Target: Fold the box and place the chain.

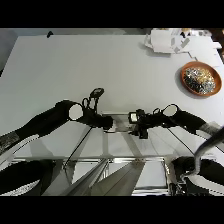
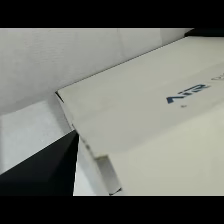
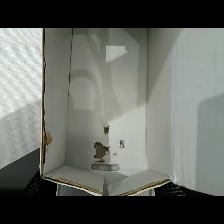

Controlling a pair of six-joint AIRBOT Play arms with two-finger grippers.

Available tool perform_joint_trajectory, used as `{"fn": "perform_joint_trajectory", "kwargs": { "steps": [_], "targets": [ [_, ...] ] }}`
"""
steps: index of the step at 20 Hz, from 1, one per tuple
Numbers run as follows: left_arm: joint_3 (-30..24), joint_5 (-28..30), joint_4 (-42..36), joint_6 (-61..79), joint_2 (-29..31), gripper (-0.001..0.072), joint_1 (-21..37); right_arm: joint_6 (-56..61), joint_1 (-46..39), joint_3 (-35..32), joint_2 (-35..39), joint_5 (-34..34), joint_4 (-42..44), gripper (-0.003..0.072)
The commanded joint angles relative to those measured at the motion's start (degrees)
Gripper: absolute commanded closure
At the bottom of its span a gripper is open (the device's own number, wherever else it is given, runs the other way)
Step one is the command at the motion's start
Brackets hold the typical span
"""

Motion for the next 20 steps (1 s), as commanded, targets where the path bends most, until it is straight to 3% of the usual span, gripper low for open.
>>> {"fn": "perform_joint_trajectory", "kwargs": {
  "steps": [1,5,7,12,14,17,18,20],
  "targets": [
    [2.91,-2.25,6.51,-9.57,-2.08,0.0257,-2.25,0.04,0.02,-0.02,0.04,0.0,0.04,0.0284],
    [6.49,-3.87,9.27,-14.47,-4.94,0.0262,-3.93,0.04,0.02,-0.02,0.04,0.0,0.04,0.0284],
    [7.37,-6.4,12.61,-18.56,-5.92,0.0339,-4.28,0.04,0.02,-0.02,0.04,-0.02,0.07,0.0284],
    [7.37,-9.42,19.23,-28.2,-6.03,0.0402,-4.52,0.04,0.02,-0.02,0.04,0.0,0.04,0.0284],
    [7.37,-9.46,20.35,-29.49,-6.1,0.0499,-4.76,0.04,0.02,-0.02,0.04,-0.02,0.04,0.0284],
    [7.37,-9.99,21.75,-31.17,-6.16,0.0535,-4.9,0.04,0.02,-0.02,0.04,0.0,0.04,0.0284],
    [7.39,-10.47,22.49,-31.61,-6.21,0.058,-4.9,0.04,0.02,-0.02,0.04,-0.02,0.04,0.0284],
    [7.37,-10.8,22.93,-31.61,-6.47,0.058,-4.9,0.04,0.02,-0.02,0.04,-0.02,0.04,0.0284]
  ]
}}
